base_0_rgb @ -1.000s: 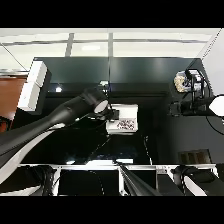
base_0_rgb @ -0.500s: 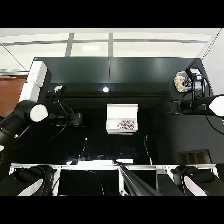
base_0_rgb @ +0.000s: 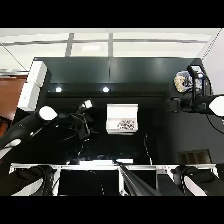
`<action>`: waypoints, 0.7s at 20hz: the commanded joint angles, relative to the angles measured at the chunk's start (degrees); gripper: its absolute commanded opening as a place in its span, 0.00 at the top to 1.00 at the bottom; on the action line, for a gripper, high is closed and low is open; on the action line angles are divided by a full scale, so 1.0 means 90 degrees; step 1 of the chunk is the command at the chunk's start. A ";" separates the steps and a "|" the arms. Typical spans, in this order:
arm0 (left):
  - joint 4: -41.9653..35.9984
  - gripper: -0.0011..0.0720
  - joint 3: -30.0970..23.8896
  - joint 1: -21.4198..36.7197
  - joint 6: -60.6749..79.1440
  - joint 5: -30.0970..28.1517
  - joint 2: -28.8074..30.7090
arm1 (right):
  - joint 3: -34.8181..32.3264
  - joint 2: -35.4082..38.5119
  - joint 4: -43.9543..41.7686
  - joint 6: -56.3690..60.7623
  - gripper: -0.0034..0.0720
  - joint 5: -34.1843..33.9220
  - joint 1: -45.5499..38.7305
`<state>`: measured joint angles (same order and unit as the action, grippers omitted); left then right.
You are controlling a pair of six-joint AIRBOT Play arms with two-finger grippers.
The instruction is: Fold the box and place the chain.
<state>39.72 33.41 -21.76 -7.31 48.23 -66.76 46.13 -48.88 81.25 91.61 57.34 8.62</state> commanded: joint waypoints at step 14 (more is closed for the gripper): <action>-0.1326 0.00 0.1047 -0.0238 0.3079 0.0333 -0.1695 | -0.0002 0.0002 0.0000 0.0010 0.61 -0.0032 -0.0005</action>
